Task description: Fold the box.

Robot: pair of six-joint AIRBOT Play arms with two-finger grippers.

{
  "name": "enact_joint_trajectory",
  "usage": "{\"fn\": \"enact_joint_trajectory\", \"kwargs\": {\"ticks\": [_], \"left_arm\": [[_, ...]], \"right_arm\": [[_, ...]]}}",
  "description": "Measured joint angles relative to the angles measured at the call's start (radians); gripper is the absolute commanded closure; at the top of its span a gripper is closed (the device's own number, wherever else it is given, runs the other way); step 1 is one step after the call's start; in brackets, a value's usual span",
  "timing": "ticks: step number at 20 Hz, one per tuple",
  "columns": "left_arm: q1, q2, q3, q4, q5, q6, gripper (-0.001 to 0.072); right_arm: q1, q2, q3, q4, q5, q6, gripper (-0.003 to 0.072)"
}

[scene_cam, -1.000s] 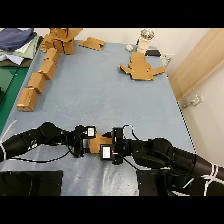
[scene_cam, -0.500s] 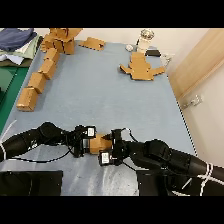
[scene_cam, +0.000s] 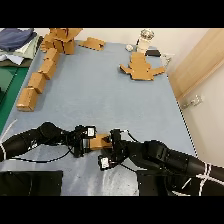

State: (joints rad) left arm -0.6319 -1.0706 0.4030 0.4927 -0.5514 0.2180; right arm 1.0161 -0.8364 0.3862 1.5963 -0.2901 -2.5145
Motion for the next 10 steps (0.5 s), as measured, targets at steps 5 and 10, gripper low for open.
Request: {"fn": "enact_joint_trajectory", "kwargs": {"ticks": [5, 10], "left_arm": [[0.0, 0.0, 0.0, 0.0, 0.0, -0.001, 0.032], [0.0, 0.0, 0.0, 0.0, 0.0, 0.002, 0.032]], "right_arm": [[0.006, 0.041, 0.0, -0.027, 0.003, 0.0, 0.042], [0.008, 0.077, 0.002, -0.044, 0.01, -0.001, 0.0463]]}}
